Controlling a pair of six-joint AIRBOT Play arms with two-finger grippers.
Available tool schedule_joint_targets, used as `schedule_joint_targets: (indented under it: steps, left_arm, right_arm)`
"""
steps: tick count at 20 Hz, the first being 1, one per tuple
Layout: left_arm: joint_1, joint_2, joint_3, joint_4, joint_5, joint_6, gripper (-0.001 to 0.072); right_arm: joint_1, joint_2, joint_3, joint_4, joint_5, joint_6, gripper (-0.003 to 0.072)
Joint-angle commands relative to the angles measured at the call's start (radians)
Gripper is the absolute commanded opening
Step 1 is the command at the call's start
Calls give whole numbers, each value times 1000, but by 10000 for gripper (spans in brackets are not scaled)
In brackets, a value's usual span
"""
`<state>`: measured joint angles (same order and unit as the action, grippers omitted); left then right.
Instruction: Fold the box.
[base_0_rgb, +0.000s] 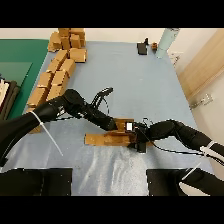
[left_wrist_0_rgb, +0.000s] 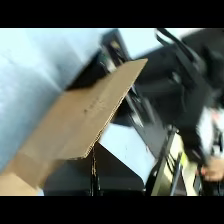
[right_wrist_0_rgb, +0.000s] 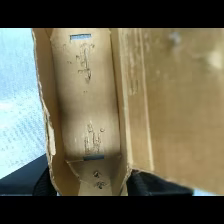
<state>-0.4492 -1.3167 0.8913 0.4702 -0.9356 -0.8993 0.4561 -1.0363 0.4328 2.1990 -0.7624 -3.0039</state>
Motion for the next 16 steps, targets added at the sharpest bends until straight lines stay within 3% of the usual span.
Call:
schedule_joint_targets:
  steps: [1, 4, 8, 16]
  left_arm:
    - [2, -72, 3, -10, 100, -40, 12]
    - [12, -134, 20, 11, 117, -87, 12]
    - [14, -190, 46, 78, 58, -186, 12]
    - [29, -188, 81, 84, 37, -171, 11]
  right_arm:
    - [1, 1, 0, 1, -2, 1, 514]
    - [1, 1, 0, 1, -2, 1, 515]
    - [1, 1, 0, 1, -2, 1, 514]
    - [0, 1, 0, 0, 2, 1, 514]
